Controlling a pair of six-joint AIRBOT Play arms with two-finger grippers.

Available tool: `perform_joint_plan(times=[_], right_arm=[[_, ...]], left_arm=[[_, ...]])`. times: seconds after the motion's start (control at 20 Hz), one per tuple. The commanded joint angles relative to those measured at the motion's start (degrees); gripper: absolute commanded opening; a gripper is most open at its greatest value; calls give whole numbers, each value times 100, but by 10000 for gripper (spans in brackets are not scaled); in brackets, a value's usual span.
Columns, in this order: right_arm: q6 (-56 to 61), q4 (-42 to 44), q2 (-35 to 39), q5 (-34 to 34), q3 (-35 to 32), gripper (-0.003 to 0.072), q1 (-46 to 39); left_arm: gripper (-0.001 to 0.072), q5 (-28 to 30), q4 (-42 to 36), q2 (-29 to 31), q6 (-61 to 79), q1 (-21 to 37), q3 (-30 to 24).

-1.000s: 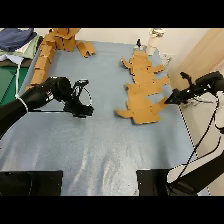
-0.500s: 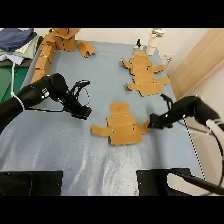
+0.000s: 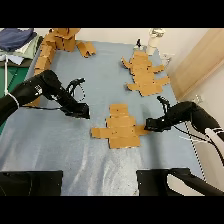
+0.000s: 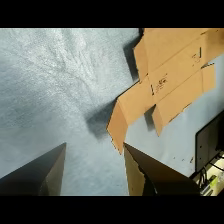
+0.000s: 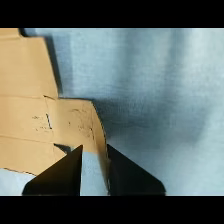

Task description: Fold the box.

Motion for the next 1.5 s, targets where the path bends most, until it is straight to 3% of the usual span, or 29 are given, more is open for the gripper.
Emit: perform_joint_plan(times=[0.0, 0.3, 0.35, 0.4, 0.7, 0.9, 1.05, 1.45], right_arm=[[-140, 74, -157, 31, 201, 243, 20], [-706, 828, -907, -111, 199, 221, 22], [-837, 859, -964, -188, 199, 137, 22], [-1040, 929, -964, -254, 199, 3, 22], [-2033, 1902, -280, -400, -50, 1, 557], [-2118, 2302, 553, 916, -990, 1, 1738], [-1812, 2221, 1075, 1947, -1329, 1, 2544], [-1493, 2046, 1145, 2238, -1360, 1, 3106]], left_arm=[[557, -31, -181, 4, -17, 22, 2], [557, -181, -564, 2, 48, 118, 4], [557, -308, -883, 4, 133, 236, 4], [557, -457, -1259, 4, 306, 407, 4], [557, -1106, -1777, 2, 879, 1303, -94], [557, -1250, -1963, -131, 1381, 1425, -448], [557, -1207, -1952, -365, 1493, 1427, -772], [556, -769, -1663, -761, 1582, 1423, -1150]])
